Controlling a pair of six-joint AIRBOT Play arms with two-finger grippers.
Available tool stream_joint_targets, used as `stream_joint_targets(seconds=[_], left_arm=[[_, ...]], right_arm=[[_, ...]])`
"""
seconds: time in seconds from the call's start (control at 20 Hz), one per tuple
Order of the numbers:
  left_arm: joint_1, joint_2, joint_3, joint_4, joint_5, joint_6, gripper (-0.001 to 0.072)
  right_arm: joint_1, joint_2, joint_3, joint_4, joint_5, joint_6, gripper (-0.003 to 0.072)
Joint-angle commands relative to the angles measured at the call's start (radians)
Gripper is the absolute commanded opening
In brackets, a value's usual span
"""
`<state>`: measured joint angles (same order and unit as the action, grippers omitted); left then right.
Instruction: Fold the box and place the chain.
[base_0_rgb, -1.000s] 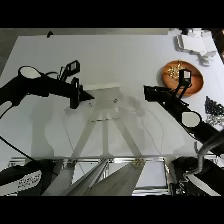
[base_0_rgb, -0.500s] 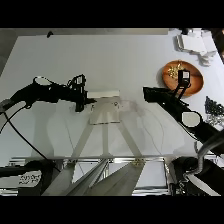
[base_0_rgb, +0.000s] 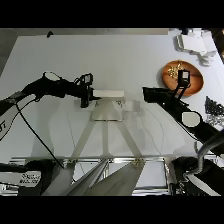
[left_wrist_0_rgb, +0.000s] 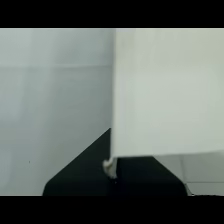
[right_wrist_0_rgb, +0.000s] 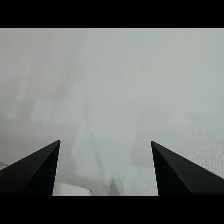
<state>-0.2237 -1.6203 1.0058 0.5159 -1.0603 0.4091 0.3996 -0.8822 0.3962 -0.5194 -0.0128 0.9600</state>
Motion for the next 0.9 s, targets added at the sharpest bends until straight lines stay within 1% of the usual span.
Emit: stream_joint_targets(seconds=[0.0, 0.15, 0.35, 0.6, 0.85], left_arm=[[-0.036, -0.045, 0.036, 0.069, -0.030, -0.015, 0.0004], [-0.038, -0.122, 0.036, -0.012, -0.035, 0.013, 0.0005], [-0.037, -0.121, 0.040, -0.098, -0.012, 0.082, 0.0005], [-0.037, -0.122, 0.040, -0.077, 0.053, 0.080, 0.0006], [-0.037, -0.123, 0.039, -0.076, 0.062, 0.076, 0.0007]], right_arm=[[-0.001, 0.001, 0.000, 0.001, 0.016, 0.001, 0.0622], [-0.001, 0.001, 0.000, 0.000, 0.038, 0.000, 0.0622], [-0.001, 0.001, 0.000, 0.000, 0.054, 0.000, 0.0622], [-0.001, 0.001, 0.000, 0.000, 0.054, 0.000, 0.0622], [-0.001, 0.001, 0.000, 0.000, 0.054, 0.000, 0.0622]])
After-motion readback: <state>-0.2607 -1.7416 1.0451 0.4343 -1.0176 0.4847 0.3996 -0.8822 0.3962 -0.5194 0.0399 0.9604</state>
